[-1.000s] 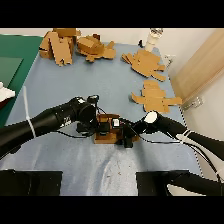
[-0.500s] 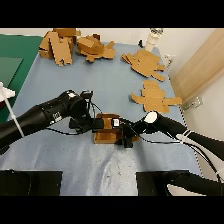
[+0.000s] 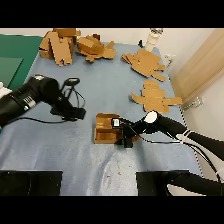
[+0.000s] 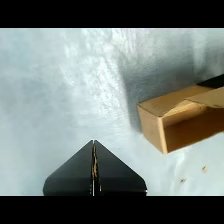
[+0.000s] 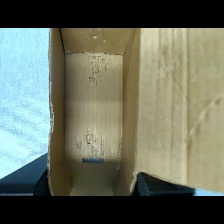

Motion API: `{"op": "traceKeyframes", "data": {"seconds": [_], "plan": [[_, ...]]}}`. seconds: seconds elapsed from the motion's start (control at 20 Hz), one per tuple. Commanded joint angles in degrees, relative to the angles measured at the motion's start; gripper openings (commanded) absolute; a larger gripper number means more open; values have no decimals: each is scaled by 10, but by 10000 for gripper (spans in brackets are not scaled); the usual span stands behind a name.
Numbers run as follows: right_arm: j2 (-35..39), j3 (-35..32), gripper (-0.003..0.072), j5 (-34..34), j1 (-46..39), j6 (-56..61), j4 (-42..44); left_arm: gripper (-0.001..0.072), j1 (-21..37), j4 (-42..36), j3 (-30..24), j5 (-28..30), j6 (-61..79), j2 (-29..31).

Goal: Fold the box.

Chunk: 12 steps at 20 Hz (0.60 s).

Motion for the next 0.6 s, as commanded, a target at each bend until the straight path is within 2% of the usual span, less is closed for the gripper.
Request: {"op": "traceKeyframes", "data": {"seconds": [0.0,0.1,0.2,0.35,0.55], "plan": [[0,0,467,1,0,0,0,10,161,-247,-3,2,462,-25],[0,0,467,1,0,0,0,10,249,-449,-3,1,683,-71],[0,0,467,1,0,0,2,10,286,-551,-3,-23,854,-120],[0,0,467,1,0,0,2,9,273,-531,-5,-56,970,-158],[0,0,467,1,0,0,2,9,217,-478,-47,-106,1057,-149]]}}
